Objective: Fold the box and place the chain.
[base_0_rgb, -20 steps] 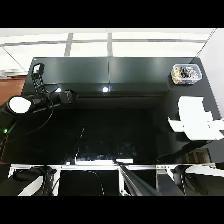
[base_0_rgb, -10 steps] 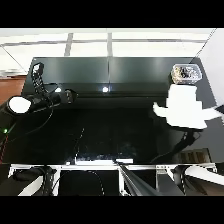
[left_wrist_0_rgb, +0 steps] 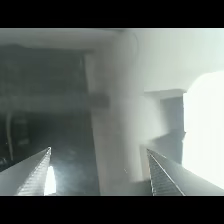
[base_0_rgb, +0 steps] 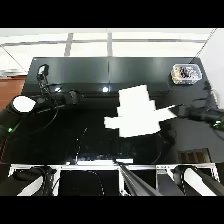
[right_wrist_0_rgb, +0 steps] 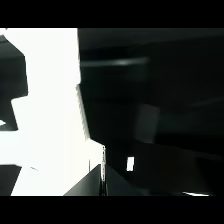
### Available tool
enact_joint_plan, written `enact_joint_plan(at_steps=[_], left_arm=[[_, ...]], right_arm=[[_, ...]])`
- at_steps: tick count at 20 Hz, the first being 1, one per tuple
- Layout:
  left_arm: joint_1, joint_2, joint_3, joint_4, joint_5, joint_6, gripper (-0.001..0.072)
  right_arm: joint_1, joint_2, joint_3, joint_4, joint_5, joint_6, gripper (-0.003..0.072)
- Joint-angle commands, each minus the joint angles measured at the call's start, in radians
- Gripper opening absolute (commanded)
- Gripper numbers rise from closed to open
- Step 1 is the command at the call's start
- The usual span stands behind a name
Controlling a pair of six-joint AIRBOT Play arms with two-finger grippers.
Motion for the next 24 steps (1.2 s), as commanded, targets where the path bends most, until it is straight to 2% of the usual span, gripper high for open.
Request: enact_joint_plan(at_steps=[1, 3, 6, 9, 13, 16, 18, 19, 21, 24], left_arm=[[-0.043, -0.106, 0.043, -0.162, -0.143, 0.165, 0.0703], [-0.04, -0.22, 0.108, -0.261, -0.253, 0.24, 0.0703], [-0.034, -0.393, 0.206, -0.245, -0.385, 0.204, 0.0703], [-0.037, -0.524, 0.271, -0.262, -0.504, 0.193, 0.0703], [-0.036, -0.642, 0.298, -0.509, -0.681, 0.426, 0.0703], [-0.065, -0.707, 0.335, -0.472, -0.75, 0.463, 0.07], [-0.072, -0.74, 0.377, -0.472, -0.84, 0.531, 0.0633], [-0.076, -0.749, 0.401, -0.452, -0.864, 0.55, 0.057], [-0.08, -0.763, 0.462, -0.377, -0.887, 0.562, 0.0398], [-0.1, -0.798, 0.545, -0.284, -0.909, 0.538, 0.0385]], right_arm=[[0.2, 0.046, -0.131, 0.148, -0.116, -0.028, 0.0014], [0.286, 0.046, -0.131, 0.154, -0.173, -0.027, 0.0014], [0.329, 0.046, -0.131, 0.17, -0.221, -0.027, 0.0014], [0.329, 0.046, -0.131, 0.171, -0.222, -0.026, 0.0014], [0.329, 0.046, -0.131, 0.171, -0.211, -0.025, 0.0014], [0.329, 0.046, -0.131, 0.171, -0.19, -0.025, 0.0014], [0.329, 0.046, -0.131, 0.171, -0.188, -0.025, 0.0014], [0.329, 0.046, -0.131, 0.171, -0.187, -0.025, 0.0014], [0.329, 0.046, -0.131, 0.166, -0.188, -0.025, 0.0014], [0.329, 0.046, -0.131, 0.163, -0.188, -0.025, 0.0014]])
